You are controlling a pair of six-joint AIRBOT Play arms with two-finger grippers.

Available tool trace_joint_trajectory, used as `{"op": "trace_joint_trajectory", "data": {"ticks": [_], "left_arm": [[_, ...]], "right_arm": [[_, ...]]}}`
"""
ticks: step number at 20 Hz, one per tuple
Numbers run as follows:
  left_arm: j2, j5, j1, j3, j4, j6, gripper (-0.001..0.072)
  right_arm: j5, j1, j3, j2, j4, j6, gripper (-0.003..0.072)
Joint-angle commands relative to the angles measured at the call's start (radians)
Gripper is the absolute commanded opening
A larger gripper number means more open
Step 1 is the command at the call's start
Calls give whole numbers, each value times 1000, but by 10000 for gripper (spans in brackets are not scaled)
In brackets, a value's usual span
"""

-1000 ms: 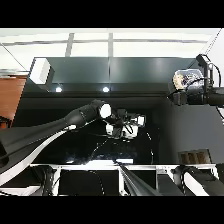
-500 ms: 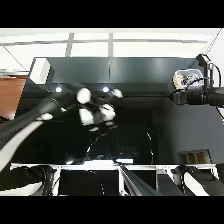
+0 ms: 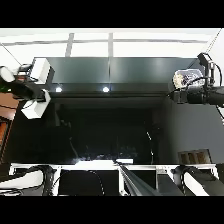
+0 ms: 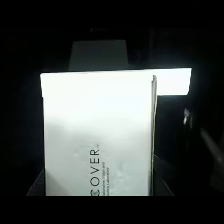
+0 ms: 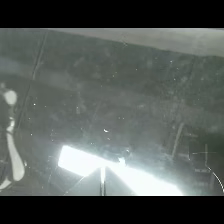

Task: Fold the box and place the chain.

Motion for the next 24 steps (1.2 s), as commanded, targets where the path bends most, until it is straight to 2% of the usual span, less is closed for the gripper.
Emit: {"op": "trace_joint_trajectory", "data": {"ticks": [1,4,6,10,13,14,15,16,18,23,24], "left_arm": [[-24,155,132,1,-56,115,346],[-56,290,133,6,-85,234,345],[-89,335,133,23,-103,256,345],[-179,336,134,106,-126,293,345],[-230,342,133,162,-200,303,354],[-243,339,134,173,-202,303,461],[-251,333,134,182,-196,297,717],[-250,320,134,190,-179,275,707],[-240,223,133,244,-129,240,707],[-172,-117,132,464,-153,162,690],[-153,-174,133,483,-167,82,502]], "right_arm": [[-8,4,1,-1,6,2,20],[-14,4,1,-2,5,2,20],[-16,4,1,-2,5,2,20],[-16,4,0,-2,5,2,20],[-16,4,0,-2,6,2,20],[-17,4,0,-2,6,2,20],[-16,4,1,-2,6,2,20],[-16,4,0,-2,6,2,20],[-15,4,1,-2,3,2,20],[-53,4,1,-2,2,1,20],[-59,3,1,-2,1,1,20]]}}
